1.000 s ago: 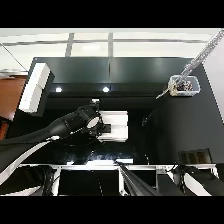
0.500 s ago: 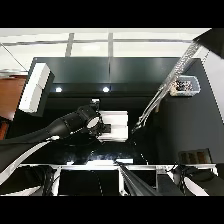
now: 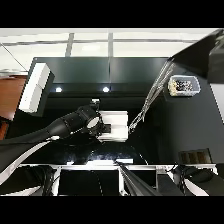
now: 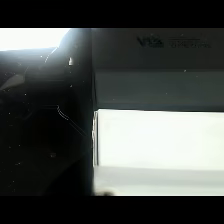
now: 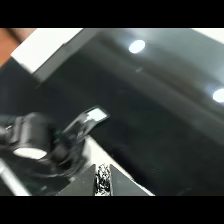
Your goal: Fold the box and place the chain.
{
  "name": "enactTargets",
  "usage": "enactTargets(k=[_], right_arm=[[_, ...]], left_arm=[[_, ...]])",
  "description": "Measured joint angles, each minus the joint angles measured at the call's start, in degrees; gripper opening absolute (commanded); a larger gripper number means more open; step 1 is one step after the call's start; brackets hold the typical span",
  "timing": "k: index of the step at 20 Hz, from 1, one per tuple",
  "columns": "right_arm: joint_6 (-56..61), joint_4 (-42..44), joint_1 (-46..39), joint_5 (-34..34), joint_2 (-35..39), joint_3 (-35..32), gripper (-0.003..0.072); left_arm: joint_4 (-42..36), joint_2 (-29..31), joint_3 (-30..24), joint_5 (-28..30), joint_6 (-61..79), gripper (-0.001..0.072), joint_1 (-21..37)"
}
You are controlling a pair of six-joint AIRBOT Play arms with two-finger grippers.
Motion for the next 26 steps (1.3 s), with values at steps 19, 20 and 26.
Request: enactTargets(k=[19,20,26], right_arm=[[-3.78,14.25,7.48,-10.64,-4.7,-18.71,0.0025],[-3.87,14.36,8.09,-11.82,-4.87,-21.35,0.0025],[-3.96,14.14,9.73,-19.58,-5.51,-37.13,0.0026]], left_arm=[[0.22,0.0,0.0,0.02,0.0,0.003,0.0],[0.2,0.0,0.0,0.02,0.0,0.003,0.0],[0.22,0.0,0.0,0.0,0.0,0.0029,0.0]])
